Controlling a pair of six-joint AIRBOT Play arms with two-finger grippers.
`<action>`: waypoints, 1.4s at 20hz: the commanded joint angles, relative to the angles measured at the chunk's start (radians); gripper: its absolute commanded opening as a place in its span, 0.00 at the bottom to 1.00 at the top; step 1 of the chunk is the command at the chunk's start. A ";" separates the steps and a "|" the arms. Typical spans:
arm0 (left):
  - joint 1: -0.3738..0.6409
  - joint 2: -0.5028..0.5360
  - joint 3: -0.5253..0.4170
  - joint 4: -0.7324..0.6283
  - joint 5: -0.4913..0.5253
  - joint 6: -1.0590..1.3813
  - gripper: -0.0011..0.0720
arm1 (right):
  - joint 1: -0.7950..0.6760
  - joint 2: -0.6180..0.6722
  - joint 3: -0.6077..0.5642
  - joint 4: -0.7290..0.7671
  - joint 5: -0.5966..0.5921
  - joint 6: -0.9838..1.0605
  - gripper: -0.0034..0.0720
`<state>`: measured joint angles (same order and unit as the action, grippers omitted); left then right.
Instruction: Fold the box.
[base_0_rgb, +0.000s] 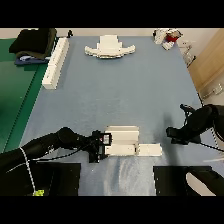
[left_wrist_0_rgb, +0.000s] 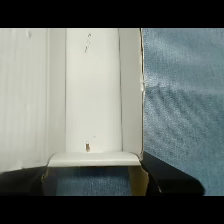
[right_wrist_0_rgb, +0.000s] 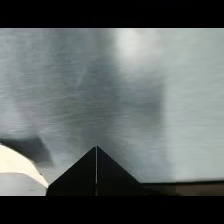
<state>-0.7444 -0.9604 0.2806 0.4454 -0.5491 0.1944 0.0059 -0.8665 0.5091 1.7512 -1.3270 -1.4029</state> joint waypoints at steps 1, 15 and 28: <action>0.000 0.001 0.001 0.000 0.000 0.000 0.74 | -0.078 -0.015 -0.103 0.258 0.107 -0.086 0.05; 0.000 0.001 0.001 0.000 0.000 0.000 0.74 | 0.141 0.058 -0.162 0.427 0.159 -0.211 0.05; 0.000 0.001 0.001 0.000 0.000 0.000 0.74 | 0.184 0.118 -0.091 0.507 0.121 -0.214 0.34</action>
<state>-0.7444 -0.9604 0.2802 0.4454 -0.5495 0.1940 0.1867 -0.7631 0.4053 2.2444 -1.1881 -1.6146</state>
